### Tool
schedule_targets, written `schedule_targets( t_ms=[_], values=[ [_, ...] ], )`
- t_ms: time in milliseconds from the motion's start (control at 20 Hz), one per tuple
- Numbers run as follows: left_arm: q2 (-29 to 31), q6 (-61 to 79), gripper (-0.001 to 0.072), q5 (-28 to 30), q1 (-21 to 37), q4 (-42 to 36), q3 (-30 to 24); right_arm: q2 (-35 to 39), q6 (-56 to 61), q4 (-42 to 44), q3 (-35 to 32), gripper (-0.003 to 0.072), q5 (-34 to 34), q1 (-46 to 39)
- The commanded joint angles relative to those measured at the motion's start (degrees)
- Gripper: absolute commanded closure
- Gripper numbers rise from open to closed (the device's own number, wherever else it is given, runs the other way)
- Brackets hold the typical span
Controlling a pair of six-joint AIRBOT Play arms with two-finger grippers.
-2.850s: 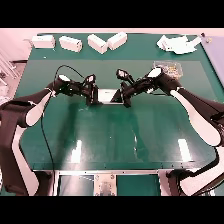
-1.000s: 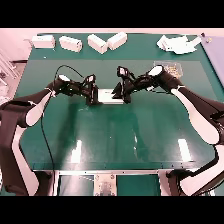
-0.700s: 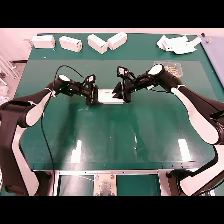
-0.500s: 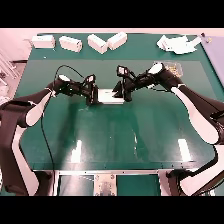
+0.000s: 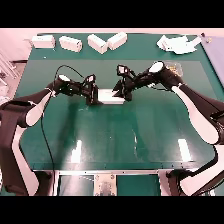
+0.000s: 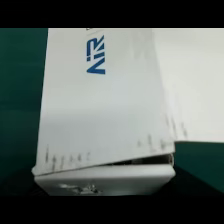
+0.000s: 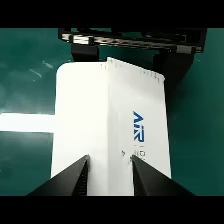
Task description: Fold the box and place the chain.
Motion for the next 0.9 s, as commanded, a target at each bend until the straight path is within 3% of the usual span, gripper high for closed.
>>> schedule_targets(
  t_ms=[0, 450, 500, 550, 850],
  values=[
    [-0.02, 0.0, 0.0239, 0.02, 0.0, 0.0, 0.02, -0.63, 0.04, -0.02, 0.28, 0.0341, 3.48, 0.04],
    [-0.02, 0.0, 0.0239, 0.02, 0.0, 0.0, 0.02, -4.11, 1.14, -1.97, 4.48, 0.0341, 4.02, 0.11],
    [-0.02, 0.0, 0.0239, 0.02, 0.0, 0.0, 0.02, -4.09, 1.16, -2.43, 4.72, 0.0333, 3.89, 0.11],
    [-0.02, 0.0, 0.0239, 0.02, 0.0, 0.0, 0.02, -4.11, 1.66, -2.56, 5.09, 0.027, 3.82, 0.11],
    [-0.02, 0.0, 0.0239, 0.02, 0.0, 0.0, 0.02, -4.11, 3.1, -4.11, 7.06, 0.027, 2.93, 0.11]
  ],
)
